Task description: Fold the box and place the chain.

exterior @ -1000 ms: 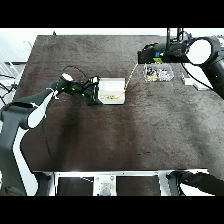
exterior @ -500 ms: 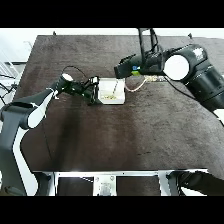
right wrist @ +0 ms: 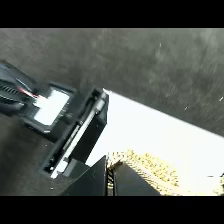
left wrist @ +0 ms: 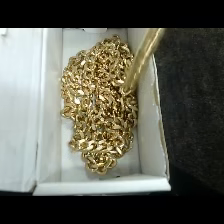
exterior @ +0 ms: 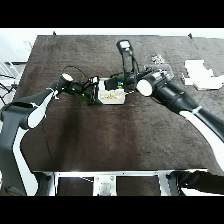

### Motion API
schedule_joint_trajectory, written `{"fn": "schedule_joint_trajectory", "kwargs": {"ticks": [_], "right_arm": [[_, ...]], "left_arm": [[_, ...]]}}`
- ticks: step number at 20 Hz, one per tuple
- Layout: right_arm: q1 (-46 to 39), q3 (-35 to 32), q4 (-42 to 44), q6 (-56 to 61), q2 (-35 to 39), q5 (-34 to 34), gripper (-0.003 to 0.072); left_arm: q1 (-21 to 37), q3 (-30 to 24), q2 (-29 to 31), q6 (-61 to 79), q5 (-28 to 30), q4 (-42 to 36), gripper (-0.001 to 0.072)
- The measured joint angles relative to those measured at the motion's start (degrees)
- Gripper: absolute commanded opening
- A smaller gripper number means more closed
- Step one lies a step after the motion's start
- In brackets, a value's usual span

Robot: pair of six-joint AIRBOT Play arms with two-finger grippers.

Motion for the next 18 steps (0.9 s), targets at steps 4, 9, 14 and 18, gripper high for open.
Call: {"fn": "schedule_joint_trajectory", "kwargs": {"ticks": [4,9,14,18], "right_arm": [[-0.24,-0.87,-0.09,1.49,-7.08,-2.36,0.0499],[-4.96,-1.55,-4.94,1.68,-5.22,3.52,0.05],[-17.14,-2.69,-7.56,3.54,-2.93,6.32,0.0505],[-25.97,-2.51,-2.45,3.26,-8.33,0.79,0.0505]], "left_arm": [[0.0,0.0,0.0,-0.02,0.02,0.0,0.0361],[0.0,0.0,0.0,-0.02,0.02,0.0,0.036],[0.0,0.0,0.0,-0.02,0.0,0.0,0.0361],[0.0,0.0,0.0,0.0,0.0,0.0,0.036]]}}
